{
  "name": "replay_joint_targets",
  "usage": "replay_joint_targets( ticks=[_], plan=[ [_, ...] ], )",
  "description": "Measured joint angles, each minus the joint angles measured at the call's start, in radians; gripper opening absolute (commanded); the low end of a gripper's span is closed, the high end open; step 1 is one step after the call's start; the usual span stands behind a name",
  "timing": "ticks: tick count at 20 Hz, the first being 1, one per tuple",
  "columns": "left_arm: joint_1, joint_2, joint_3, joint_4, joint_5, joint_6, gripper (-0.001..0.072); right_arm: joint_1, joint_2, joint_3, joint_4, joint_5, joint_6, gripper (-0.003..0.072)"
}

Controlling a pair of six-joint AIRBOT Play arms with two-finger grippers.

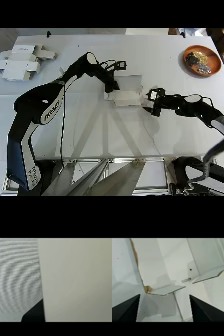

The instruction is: Fold the box and place the chain.

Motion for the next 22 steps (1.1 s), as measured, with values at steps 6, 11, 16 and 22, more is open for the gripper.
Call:
replay_joint_targets(
  ticks=[6,11,16,22],
  plan=[
    [0.0,0.0,0.0,0.0,0.0,0.0,0.0016,0.0,-0.018,0.039,0.205,-0.022,-0.124,0.0692],
    [0.0,0.0,0.0,0.0,0.0,0.0,0.0016,-0.005,-0.028,0.053,0.275,-0.027,-0.161,0.0693],
    [0.0,0.0,0.0,0.0,0.0,0.0,0.0016,-0.043,-0.104,0.143,0.203,0.079,-0.051,0.0692],
    [0.0,0.0,0.0,0.0,0.0,0.0,0.0016,-0.053,-0.233,0.309,0.049,0.193,0.083,0.0692]
  ],
)
